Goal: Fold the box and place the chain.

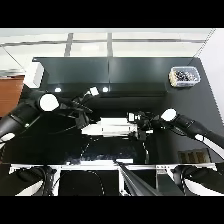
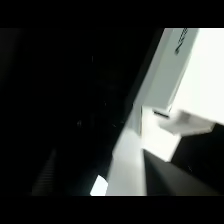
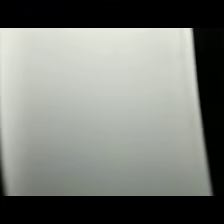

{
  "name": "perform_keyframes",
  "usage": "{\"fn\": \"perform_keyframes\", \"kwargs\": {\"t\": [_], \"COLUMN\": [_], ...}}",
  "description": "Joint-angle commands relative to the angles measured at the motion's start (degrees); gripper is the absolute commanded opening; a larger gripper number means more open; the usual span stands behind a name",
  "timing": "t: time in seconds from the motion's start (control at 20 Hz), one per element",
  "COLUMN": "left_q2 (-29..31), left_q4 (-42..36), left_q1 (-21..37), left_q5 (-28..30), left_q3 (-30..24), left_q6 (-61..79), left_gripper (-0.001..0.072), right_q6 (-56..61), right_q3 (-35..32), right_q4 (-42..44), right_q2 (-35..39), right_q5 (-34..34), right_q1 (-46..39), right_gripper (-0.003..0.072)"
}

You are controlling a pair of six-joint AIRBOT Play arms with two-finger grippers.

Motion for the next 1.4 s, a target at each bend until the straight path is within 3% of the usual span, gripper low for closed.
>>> {"fn": "perform_keyframes", "kwargs": {"t": [0.0, 0.1, 0.15, 0.3, 0.5, 0.6, 0.85, 1.05, 1.2, 1.35], "left_q2": [2.7, 2.8, 2.7, 2.6, 2.4, 0.1, -11.3, -15.6, -14.4, -6.2], "left_q4": [2.0, -7.8, -13.9, -31.8, -35.1, -32.8, -24.4, -26.1, -23.1, -19.6], "left_q1": [1.1, -1.0, -2.7, -6.1, -6.8, -6.5, -4.8, -4.8, -4.3, -1.7], "left_q5": [-14.7, -16.7, -12.6, 7.0, 31.5, 37.3, 22.8, 18.8, 20.1, 21.7], "left_q3": [0.0, -2.0, -3.8, -9.8, -10.3, -10.2, -6.1, -4.4, -3.3, -1.6], "left_q6": [-15.4, -15.3, -15.0, -9.1, -7.8, -7.7, -7.8, -7.7, -7.1, -7.2], "left_gripper": [0.0028, 0.0027, 0.0027, 0.0027, 0.0028, 0.0028, 0.0027, 0.0028, 0.0026, 0.0027], "right_q6": [0.2, 0.2, 0.2, 0.2, 0.2, 0.3, 0.3, 0.3, 0.3, 0.3], "right_q3": [0.0, 0.0, 0.0, 0.0, 0.0, 0.0, 0.0, 0.0, 0.0, 0.0], "right_q4": [0.0, 0.0, 0.0, 0.1, 0.1, 0.1, 0.1, 0.1, 0.1, 0.1], "right_q2": [0.0, 0.0, 0.0, 0.0, 0.0, 0.0, 0.0, 0.0, 0.0, 0.0], "right_q5": [-0.3, -0.2, -0.3, -0.2, -0.2, -0.2, -0.2, -0.2, -0.2, -0.2], "right_q1": [0.0, 0.0, 0.0, 0.0, 0.1, 0.0, 0.0, 0.0, 0.0, 0.0], "right_gripper": [0.0060, 0.0060, 0.0060, 0.0061, 0.0060, 0.0060, 0.0060, 0.0060, 0.0060, 0.0060]}}
